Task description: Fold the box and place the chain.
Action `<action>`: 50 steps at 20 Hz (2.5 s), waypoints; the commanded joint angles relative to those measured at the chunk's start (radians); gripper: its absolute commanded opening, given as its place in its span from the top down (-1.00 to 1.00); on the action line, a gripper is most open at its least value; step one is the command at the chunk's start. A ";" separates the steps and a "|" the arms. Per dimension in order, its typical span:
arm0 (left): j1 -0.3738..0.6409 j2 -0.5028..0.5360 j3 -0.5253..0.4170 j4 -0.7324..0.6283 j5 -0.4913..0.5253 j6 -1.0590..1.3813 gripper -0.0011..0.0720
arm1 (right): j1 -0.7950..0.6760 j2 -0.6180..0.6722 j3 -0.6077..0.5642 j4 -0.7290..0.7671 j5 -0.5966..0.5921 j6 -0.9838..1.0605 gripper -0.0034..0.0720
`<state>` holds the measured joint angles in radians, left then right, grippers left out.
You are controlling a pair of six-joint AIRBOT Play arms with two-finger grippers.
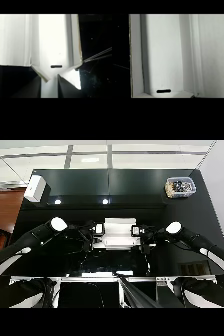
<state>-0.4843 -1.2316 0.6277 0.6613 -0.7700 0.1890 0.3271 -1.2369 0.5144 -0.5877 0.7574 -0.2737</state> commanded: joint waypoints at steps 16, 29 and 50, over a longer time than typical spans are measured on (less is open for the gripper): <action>-0.004 -0.094 0.003 -0.304 -0.023 0.021 0.36 | 0.000 0.000 0.001 0.000 0.000 0.001 -0.15; -0.045 -0.094 0.006 -0.251 -0.014 0.021 0.37 | 0.000 0.000 0.000 0.000 -0.001 0.001 -0.15; 0.007 -0.027 0.011 -0.161 0.002 -0.259 0.90 | 0.000 0.000 0.001 0.001 -0.001 0.001 -0.15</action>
<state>-0.5060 -1.2987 0.6369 0.4393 -0.7673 0.1051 0.3271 -1.2369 0.5144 -0.5861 0.7567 -0.2722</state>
